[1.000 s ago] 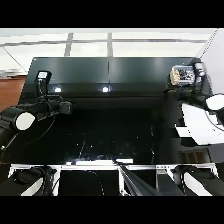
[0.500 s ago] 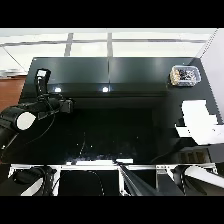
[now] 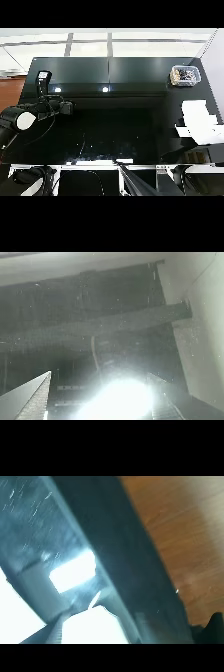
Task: Fold the box and place the chain.
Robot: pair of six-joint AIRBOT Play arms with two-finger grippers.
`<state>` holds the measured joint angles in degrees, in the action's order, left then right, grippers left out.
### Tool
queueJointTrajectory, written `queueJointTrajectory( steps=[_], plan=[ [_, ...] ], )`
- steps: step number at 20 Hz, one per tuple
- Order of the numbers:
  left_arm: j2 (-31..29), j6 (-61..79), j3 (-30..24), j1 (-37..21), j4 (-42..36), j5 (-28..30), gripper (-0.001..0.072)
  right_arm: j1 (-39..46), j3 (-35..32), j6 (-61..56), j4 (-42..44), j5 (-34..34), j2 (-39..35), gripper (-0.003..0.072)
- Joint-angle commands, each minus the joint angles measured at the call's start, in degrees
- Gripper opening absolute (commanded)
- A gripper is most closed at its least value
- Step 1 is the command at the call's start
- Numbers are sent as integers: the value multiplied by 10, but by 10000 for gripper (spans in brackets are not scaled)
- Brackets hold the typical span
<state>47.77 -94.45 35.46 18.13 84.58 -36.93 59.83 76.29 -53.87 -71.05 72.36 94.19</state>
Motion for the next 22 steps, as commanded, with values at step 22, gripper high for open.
queueJointTrajectory(
  steps=[22],
  plan=[
    [0,0,0,2,-1,-12,714,-394,-366,49,423,-124,-351,17]
  ],
)
